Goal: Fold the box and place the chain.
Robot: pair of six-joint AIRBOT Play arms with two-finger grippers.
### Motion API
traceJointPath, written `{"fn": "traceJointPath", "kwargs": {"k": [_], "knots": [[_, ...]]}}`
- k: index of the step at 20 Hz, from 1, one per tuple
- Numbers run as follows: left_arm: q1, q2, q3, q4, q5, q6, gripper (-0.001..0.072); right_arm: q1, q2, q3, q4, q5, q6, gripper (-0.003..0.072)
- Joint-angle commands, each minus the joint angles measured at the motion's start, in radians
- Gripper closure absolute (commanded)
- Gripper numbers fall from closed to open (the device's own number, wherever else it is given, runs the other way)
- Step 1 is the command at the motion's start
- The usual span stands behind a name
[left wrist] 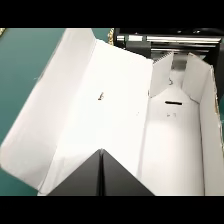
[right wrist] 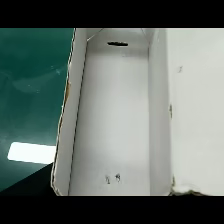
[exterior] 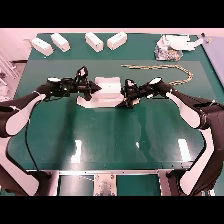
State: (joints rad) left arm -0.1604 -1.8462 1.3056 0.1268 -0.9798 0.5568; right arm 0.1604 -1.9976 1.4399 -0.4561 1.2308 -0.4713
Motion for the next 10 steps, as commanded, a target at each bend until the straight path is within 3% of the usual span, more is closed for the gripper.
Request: {"fn": "traceJointPath", "kwargs": {"k": [1, 5, 10], "knots": [[-0.006, -0.010, 0.001, 0.023, 0.019, -0.002, 0.0695, 0.000, 0.000, 0.000, 0.000, 0.000, 0.000, 0.0111], [-0.006, -0.010, 0.001, 0.111, 0.019, -0.035, 0.0695, 0.000, 0.000, 0.000, 0.000, 0.000, 0.000, 0.0111], [-0.006, -0.010, 0.001, 0.124, 0.018, -0.038, 0.0695, 0.000, 0.000, 0.000, 0.000, 0.000, 0.000, 0.0111]]}}
